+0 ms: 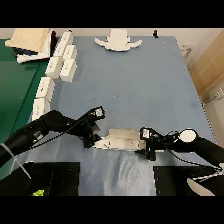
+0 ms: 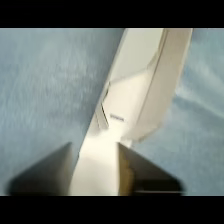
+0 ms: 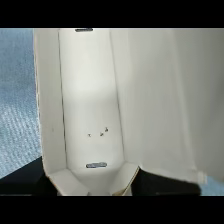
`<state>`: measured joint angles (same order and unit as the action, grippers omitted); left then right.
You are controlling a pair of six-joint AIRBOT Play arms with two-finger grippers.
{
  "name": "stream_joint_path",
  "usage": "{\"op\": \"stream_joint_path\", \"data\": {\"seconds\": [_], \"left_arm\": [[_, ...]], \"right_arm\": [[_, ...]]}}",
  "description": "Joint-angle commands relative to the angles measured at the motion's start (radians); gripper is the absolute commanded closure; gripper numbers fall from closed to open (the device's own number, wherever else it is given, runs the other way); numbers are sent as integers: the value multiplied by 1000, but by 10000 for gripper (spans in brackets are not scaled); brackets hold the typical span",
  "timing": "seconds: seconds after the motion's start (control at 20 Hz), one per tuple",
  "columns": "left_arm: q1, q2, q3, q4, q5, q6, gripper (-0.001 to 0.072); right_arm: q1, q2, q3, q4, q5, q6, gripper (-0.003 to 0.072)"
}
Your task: Fold the box.
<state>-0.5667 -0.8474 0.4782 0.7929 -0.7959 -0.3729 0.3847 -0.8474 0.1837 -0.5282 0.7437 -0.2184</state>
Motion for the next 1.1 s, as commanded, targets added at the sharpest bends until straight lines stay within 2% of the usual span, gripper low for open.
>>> {"op": "stream_joint_path", "data": {"seconds": [0.0, 0.1, 0.25, 0.4, 0.5, 0.65, 0.75, 0.9, 1.05], "left_arm": [[39, 152, 2, 179, -212, -279, 693], [4, 184, 7, 132, -261, -332, 696], [-97, 146, 39, 32, -218, -527, 696], [-210, 12, 136, -42, -114, -639, 696], [-244, -102, 219, -89, -49, -682, 696], [-222, -262, 356, -105, -29, -783, 696], [-208, -323, 411, -151, -2, -816, 696], [-175, -394, 435, -174, 45, -905, 696], [-126, -467, 435, -173, -9, -953, 696]], "right_arm": [[0, 0, 0, 1, 0, 0, 91], [-1, 0, 0, 1, -1, 0, 92], [0, 0, 0, 1, 0, 0, 92], [0, 0, 0, 1, 0, 0, 92], [0, 0, 0, 1, -1, 0, 91], [0, 0, 0, 1, 0, 0, 92], [0, 0, 0, 1, 0, 0, 91], [0, 0, 0, 1, 0, 0, 91], [0, 0, 0, 1, 0, 0, 91]]}}
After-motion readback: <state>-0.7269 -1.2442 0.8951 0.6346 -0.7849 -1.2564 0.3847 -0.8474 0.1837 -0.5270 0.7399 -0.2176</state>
